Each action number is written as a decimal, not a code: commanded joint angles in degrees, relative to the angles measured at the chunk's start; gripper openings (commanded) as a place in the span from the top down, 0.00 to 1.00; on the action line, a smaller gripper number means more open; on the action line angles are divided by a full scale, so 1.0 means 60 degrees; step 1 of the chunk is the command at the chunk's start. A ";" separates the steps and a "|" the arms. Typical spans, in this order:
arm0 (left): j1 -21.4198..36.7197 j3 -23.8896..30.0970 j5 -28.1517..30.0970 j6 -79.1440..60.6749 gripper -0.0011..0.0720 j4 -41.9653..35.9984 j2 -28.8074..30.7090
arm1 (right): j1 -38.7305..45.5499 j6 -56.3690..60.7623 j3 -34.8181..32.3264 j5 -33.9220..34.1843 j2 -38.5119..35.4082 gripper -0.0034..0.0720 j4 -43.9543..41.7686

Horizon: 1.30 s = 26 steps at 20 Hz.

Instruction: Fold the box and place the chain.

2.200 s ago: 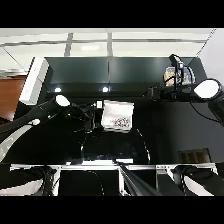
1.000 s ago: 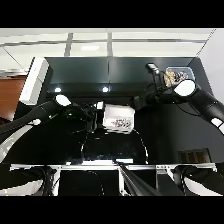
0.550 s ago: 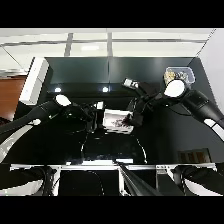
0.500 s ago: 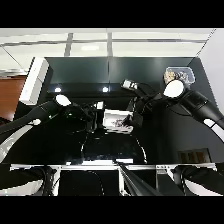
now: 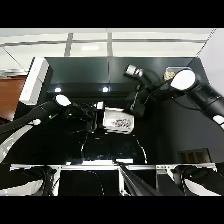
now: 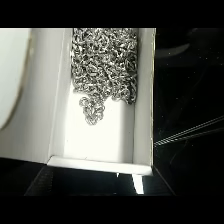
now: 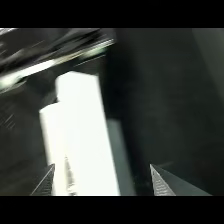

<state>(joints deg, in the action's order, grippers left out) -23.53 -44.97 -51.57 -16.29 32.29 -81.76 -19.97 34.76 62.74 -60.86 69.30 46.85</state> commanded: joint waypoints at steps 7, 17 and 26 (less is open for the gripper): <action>-0.0007 -0.0007 -0.0011 0.0000 0.39 0.0007 -0.0004 | -0.0135 -0.0368 -0.1155 -0.1042 0.0940 0.00 -0.0335; -0.0007 -0.0007 -0.0007 0.0000 0.39 0.0007 -0.0004 | -0.0656 -0.0874 -0.1155 -0.0630 0.0958 0.00 -0.0375; -0.0007 -0.0007 -0.0007 0.0000 0.39 0.0007 -0.0004 | -0.0798 -0.0488 -0.1155 -0.0590 0.0958 0.50 -0.0033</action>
<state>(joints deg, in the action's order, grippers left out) -23.53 -44.97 -51.62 -16.29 32.34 -81.76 -24.51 30.04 55.83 -64.38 75.02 45.10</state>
